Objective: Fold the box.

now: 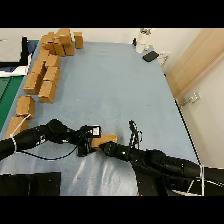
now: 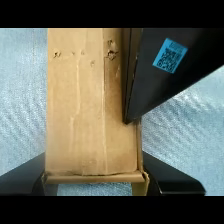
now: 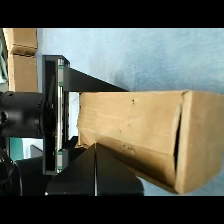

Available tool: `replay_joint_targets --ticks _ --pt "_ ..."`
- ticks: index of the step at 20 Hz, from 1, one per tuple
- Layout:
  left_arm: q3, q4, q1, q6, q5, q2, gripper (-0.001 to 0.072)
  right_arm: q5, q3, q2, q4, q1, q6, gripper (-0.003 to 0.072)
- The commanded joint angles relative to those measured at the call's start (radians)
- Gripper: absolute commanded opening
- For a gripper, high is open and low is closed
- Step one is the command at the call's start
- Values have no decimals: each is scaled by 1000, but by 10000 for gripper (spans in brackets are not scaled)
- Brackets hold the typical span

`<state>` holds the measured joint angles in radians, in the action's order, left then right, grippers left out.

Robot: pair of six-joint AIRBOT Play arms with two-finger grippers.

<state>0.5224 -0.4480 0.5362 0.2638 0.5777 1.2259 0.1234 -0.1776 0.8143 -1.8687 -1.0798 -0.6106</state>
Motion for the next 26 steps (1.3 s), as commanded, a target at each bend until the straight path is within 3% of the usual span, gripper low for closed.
replay_joint_targets --ticks 1,5,7,8,12,14,19,26 --pt "0 0 0 0 0 0 442 -1 0 10 14 -1 0 3" --pt "0 0 0 0 0 0 442 -11 -14 -7 87 -1 0 3" --pt "0 0 0 0 0 0 442 -151 -71 -81 167 2 0 2" --pt "0 0 0 0 0 0 442 -301 -113 -119 235 13 0 2" --pt "0 0 0 0 0 0 441 -1110 -296 -161 552 140 0 3" --pt "0 0 0 0 0 0 441 -1306 -365 -159 626 221 -21 4" --pt "0 0 0 0 -8 0 442 -1292 -412 -159 587 394 -23 4" --pt "0 0 0 -1 -30 0 441 -1277 -412 -102 557 401 -17 4"
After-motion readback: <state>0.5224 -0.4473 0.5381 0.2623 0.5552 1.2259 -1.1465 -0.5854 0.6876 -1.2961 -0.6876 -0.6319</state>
